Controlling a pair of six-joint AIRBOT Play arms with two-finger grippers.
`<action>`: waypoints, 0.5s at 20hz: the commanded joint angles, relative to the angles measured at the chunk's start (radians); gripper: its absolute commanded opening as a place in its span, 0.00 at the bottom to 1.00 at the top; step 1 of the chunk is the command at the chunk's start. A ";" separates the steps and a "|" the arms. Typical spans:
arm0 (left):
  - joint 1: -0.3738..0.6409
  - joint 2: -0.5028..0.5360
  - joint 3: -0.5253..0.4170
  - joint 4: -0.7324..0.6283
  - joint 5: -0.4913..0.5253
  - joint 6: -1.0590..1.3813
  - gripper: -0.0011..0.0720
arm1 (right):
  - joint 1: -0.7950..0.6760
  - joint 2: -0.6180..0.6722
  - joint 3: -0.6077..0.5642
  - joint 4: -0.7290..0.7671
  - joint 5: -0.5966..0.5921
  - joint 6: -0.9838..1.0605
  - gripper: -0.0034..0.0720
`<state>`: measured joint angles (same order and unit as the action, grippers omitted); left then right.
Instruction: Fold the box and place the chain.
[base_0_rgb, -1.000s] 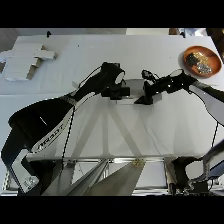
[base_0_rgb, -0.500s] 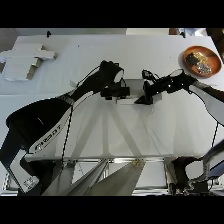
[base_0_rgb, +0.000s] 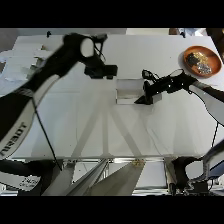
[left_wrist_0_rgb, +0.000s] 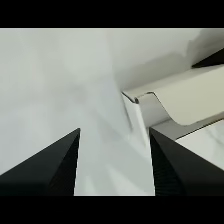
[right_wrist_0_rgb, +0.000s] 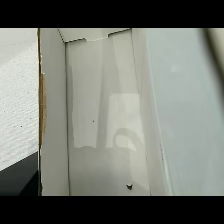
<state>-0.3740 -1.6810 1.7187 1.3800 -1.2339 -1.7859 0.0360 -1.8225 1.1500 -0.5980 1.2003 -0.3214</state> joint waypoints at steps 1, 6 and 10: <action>0.073 0.110 -0.079 -0.048 0.163 0.566 0.67 | 0.000 0.000 0.001 0.000 0.000 0.000 0.84; 0.097 0.251 -0.400 -0.278 0.279 1.376 0.56 | 0.000 0.000 0.001 0.000 0.000 0.000 0.84; 0.171 0.219 -0.542 -0.579 0.200 1.720 0.98 | 0.000 0.000 0.001 0.000 0.000 0.000 0.84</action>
